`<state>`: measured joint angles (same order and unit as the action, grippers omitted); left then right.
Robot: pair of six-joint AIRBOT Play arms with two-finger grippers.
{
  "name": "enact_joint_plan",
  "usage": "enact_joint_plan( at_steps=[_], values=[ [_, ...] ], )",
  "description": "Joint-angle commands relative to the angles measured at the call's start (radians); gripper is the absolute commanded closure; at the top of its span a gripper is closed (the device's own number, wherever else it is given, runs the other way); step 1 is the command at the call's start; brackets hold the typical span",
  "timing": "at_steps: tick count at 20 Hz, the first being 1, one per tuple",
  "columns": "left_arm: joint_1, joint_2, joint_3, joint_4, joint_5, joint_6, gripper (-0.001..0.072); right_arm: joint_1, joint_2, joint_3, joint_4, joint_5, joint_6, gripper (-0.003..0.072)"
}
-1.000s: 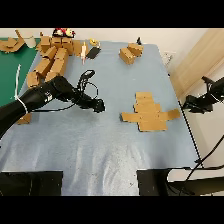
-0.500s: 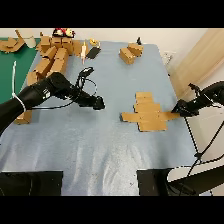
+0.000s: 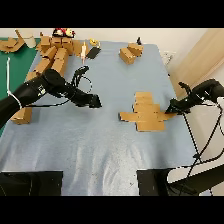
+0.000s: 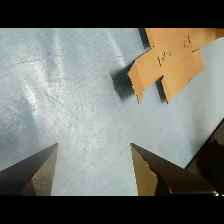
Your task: Fold the box.
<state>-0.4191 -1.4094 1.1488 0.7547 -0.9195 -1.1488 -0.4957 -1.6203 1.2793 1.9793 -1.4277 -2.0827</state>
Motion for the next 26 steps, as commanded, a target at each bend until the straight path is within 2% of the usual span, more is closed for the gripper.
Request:
enact_joint_plan(
  at_steps=[1,4,7,8,9,11,14,19,23,26],
  values=[
    [0.013,0.000,0.002,-0.005,-0.019,0.001,0.0029,0.052,0.000,-0.001,0.020,-0.023,-0.025,0.0671],
    [0.036,0.000,0.002,-0.052,-0.055,0.027,0.0029,0.129,0.000,-0.001,0.157,-0.029,-0.032,0.0679],
    [0.102,0.000,0.004,-0.142,-0.140,0.069,0.0029,0.253,0.002,-0.002,0.362,0.008,-0.035,0.0680],
    [0.133,0.000,0.004,-0.179,-0.175,0.093,0.0033,0.301,0.006,-0.006,0.389,0.008,-0.030,0.0680],
    [0.167,0.000,0.004,-0.206,-0.209,0.117,0.0079,0.352,0.019,-0.024,0.393,0.016,-0.011,0.0681],
    [0.229,0.000,0.003,-0.207,-0.246,0.140,0.0078,0.459,0.077,-0.115,0.390,0.095,-0.005,0.0681],
    [0.304,-0.001,-0.008,-0.182,-0.300,0.178,0.0077,0.598,0.231,-0.334,0.391,0.314,0.034,0.0682],
    [0.339,-0.006,-0.072,-0.074,-0.310,0.223,0.0078,0.822,0.494,-0.626,0.386,0.569,0.048,0.0681],
    [0.342,-0.051,-0.102,-0.037,-0.283,0.248,0.0078,0.949,0.587,-0.726,0.328,0.689,0.040,0.0681],
    [0.346,-0.104,-0.103,-0.037,-0.303,0.246,0.0077,0.994,0.612,-0.740,0.328,0.746,0.041,0.0682]
  ],
)
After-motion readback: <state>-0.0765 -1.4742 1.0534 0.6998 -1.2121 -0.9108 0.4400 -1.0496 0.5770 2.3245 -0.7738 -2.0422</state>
